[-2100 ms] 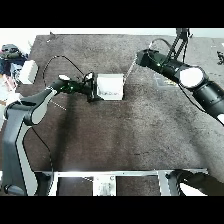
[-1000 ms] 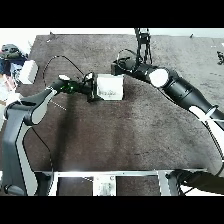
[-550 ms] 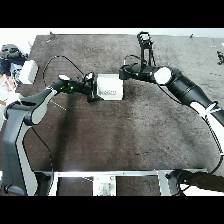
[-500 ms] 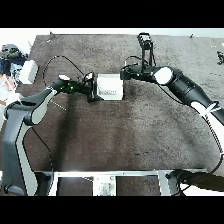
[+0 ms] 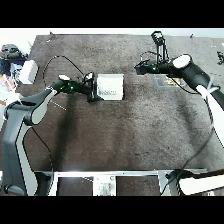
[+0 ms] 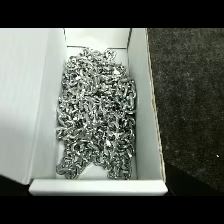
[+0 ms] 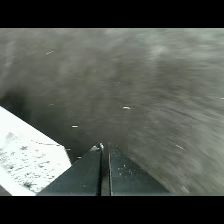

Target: Fold the box and place the chain.

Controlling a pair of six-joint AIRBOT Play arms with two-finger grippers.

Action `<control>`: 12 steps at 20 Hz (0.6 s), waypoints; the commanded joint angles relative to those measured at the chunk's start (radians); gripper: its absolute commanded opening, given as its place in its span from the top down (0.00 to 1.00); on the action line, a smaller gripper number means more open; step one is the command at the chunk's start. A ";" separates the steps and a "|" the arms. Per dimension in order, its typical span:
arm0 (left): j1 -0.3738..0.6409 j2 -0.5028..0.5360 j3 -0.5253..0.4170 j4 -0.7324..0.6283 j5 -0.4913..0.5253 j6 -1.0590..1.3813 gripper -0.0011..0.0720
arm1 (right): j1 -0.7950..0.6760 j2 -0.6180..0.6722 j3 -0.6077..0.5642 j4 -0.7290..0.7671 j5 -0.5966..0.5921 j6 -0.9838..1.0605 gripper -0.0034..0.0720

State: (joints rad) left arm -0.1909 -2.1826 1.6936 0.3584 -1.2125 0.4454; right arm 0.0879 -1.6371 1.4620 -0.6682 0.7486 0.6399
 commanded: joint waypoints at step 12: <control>0.001 0.000 0.001 0.000 0.000 0.000 0.75 | -0.020 -0.423 0.396 0.241 0.542 -0.384 0.88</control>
State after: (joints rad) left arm -0.1909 -2.1826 1.6936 0.3584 -1.2125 0.4450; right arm 0.0467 -2.0415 1.8397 -0.3645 1.2407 0.3019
